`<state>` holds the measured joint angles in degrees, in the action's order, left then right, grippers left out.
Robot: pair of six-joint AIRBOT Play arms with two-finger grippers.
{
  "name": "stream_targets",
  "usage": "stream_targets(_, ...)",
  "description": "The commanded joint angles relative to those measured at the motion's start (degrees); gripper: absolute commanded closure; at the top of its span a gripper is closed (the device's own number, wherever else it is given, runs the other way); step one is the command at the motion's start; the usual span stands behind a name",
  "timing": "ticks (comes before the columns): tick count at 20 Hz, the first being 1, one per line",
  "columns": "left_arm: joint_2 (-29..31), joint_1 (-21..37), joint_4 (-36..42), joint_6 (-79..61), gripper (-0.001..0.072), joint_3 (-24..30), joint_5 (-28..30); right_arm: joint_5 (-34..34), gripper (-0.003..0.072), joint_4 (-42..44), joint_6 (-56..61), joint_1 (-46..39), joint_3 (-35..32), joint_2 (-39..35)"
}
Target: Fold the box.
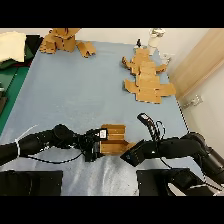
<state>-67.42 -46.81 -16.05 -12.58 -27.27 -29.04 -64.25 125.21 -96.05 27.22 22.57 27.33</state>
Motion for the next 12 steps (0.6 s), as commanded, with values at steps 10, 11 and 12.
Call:
stream_targets(10, -0.02, 0.02, -0.02, -0.02, 0.0103, -0.04, 0.02, 16.90, 0.0685, 4.31, 2.40, 0.00, 10.58, 28.00)
stream_targets(11, -0.02, 0.02, -0.02, -0.02, 0.0103, -0.04, 0.02, 16.92, 0.0684, 4.37, 0.70, 0.00, 10.99, 31.93)
stream_targets(12, -0.02, 0.02, -0.02, 0.00, 0.0103, -0.04, 0.02, 16.85, 0.0685, 4.42, -0.55, 0.00, 10.95, 34.99)
